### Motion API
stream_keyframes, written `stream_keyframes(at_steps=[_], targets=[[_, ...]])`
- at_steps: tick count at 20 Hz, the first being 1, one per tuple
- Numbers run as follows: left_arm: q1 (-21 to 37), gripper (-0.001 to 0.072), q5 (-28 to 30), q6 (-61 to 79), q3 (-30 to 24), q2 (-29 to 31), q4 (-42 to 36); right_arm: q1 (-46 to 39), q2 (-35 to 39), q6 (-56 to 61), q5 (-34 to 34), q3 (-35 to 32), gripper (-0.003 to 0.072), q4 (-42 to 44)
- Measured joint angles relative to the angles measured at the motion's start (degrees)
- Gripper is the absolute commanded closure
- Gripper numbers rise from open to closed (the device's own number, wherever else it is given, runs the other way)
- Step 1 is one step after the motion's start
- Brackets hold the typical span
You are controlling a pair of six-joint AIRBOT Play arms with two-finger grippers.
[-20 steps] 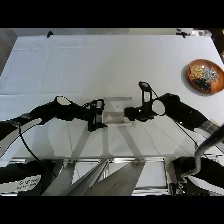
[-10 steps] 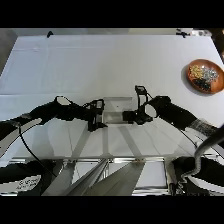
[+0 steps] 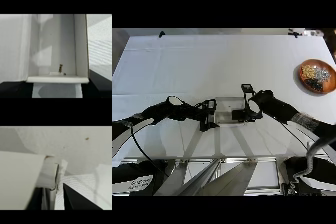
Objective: Fold the box and place the chain.
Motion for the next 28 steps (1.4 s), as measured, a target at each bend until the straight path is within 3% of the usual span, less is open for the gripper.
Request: stream_keyframes(at_steps=[12,15,16,17,21,22,23,24,28], targets=[[0.0,0.0434,0.02,0.15,0.0,0.0,0.07,1.84,-3.41,-0.17,3.52,1.42,0.0443,-1.07],[0.0,0.0434,0.02,0.11,0.0,0.0,0.04,1.97,-3.65,-0.2,3.39,1.44,0.0595,-1.05],[0.0,0.0434,0.02,0.11,0.0,0.0,0.04,1.97,-3.67,-0.2,3.5,1.46,0.0597,-1.2],[0.0,0.0434,0.02,0.09,0.0,0.0,0.04,1.97,-3.69,-0.22,3.5,1.46,0.0679,-1.18],[0.0,0.0434,-0.04,-0.13,0.0,0.0,-0.02,1.97,-3.8,-0.02,3.67,1.46,0.0673,-1.29],[0.0,0.0434,-0.02,-0.11,0.0,0.0,-0.02,1.99,-3.8,-0.11,3.67,1.49,0.0581,-1.33],[0.0,0.0434,-0.02,-0.02,0.0,0.0,0.0,1.99,-3.8,-0.74,3.69,1.46,0.0383,-1.66],[0.0,0.0434,-0.02,0.17,0.0,0.0,0.04,1.99,-3.76,-1.01,3.91,1.46,0.0256,-2.05],[0.0,0.0434,-0.07,0.02,0.0,0.0,0.0,1.73,-2.54,-1.38,2.97,1.46,0.0287,-1.46]])
